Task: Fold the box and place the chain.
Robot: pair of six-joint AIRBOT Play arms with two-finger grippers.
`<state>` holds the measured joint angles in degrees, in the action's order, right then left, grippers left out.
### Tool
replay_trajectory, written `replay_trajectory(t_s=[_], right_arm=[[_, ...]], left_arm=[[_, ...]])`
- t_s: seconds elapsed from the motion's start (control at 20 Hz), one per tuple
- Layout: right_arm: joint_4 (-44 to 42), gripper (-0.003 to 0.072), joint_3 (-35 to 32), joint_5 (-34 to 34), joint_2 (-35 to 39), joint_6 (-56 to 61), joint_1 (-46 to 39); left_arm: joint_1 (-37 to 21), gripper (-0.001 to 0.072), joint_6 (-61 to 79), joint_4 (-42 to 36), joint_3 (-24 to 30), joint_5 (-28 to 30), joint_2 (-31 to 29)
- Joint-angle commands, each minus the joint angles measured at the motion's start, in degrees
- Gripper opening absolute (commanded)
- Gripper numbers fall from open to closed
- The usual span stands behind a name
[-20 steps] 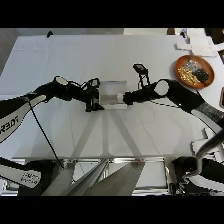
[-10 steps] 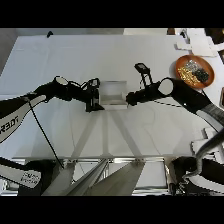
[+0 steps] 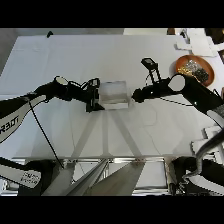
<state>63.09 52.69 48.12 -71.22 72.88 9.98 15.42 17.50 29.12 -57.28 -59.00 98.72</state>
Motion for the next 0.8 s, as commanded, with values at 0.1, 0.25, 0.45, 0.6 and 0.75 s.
replay_trajectory(t_s=[0.1, 0.25, 0.45, 0.6, 0.75], right_arm=[[0.0, 0.0316, 0.0, 0.3, 0.1, -5.7, -0.9], [-0.5, 0.0316, 0.0, 0.7, 0.2, -6.2, -4.0], [-3.0, 0.0312, -0.2, 1.2, 0.1, -11.7, -7.4], [-3.3, 0.0285, -0.9, 0.6, -0.6, -11.3, -8.7], [-9.6, 0.0299, -1.8, 0.1, -2.8, -12.9, -8.6]], left_arm=[[-0.1, 0.0209, 0.0, 0.1, 0.0, 0.1, 0.0], [-0.1, 0.0209, 0.0, 0.1, 0.0, 0.1, 0.0], [-0.1, 0.0209, 0.0, 0.1, 0.0, 0.1, 0.0], [-0.1, 0.0209, 0.0, 0.1, 0.0, 0.1, 0.0], [-0.1, 0.0209, 0.0, 0.1, 0.0, 0.1, 0.0]])
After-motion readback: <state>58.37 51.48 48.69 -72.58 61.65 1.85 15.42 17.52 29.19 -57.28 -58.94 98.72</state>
